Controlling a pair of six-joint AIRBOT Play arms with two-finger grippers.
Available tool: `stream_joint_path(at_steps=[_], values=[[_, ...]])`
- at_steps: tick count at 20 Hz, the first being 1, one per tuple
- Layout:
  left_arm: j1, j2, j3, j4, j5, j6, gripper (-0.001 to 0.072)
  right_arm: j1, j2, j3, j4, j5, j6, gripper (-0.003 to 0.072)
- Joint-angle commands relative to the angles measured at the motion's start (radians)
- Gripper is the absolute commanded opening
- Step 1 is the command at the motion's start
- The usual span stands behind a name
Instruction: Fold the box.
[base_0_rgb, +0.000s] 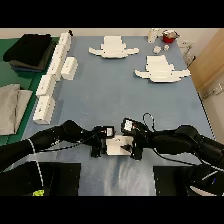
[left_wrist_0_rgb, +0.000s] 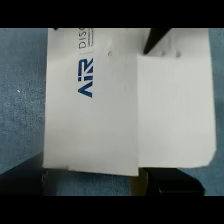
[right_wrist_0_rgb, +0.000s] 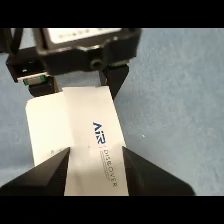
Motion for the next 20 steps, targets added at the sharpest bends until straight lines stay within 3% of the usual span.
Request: stream_joint_path(at_steps=[1,8,15,20], values=[[0.000,0.001,0.000,0.000,0.000,0.000,0.0458,0.011,0.006,-0.003,0.034,0.005,-0.122,0.0532],[0.000,0.001,0.000,0.000,0.000,0.000,0.0458,0.080,0.005,-0.013,-0.030,0.008,-0.148,0.0531],[0.000,0.001,0.000,0.000,0.000,0.000,0.0458,0.110,0.005,-0.083,-0.127,0.168,-0.148,0.0532],[0.000,0.001,0.000,0.000,0.000,0.000,0.0458,0.109,0.005,-0.083,-0.182,0.182,-0.148,0.0531]])
